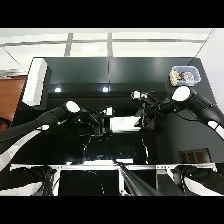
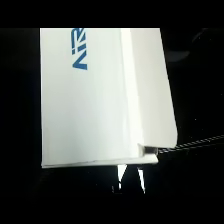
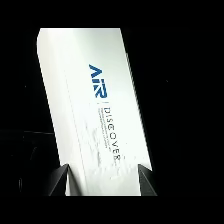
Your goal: Fold the box and place the chain.
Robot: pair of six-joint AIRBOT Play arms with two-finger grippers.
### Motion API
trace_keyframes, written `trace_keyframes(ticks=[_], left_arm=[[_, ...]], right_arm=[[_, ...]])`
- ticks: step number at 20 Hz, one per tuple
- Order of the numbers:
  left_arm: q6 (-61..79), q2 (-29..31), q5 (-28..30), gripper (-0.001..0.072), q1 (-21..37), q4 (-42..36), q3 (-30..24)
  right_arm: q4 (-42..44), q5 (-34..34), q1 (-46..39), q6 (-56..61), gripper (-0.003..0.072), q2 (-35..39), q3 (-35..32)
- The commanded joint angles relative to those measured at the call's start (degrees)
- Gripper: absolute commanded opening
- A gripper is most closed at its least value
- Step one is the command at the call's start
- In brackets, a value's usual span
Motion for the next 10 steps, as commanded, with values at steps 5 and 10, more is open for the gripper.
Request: trace_keyframes(ticks=[5,10], left_arm=[[0.0,0.0,0.0,0.0328,0.0,0.0,0.1],[0.0,0.0,0.0,0.0328,0.0,0.0,0.1]], right_arm=[[-0.1,1.0,0.0,0.6,0.0222,0.0,0.0],[-0.2,1.3,0.0,0.6,0.0285,0.0,0.0]])
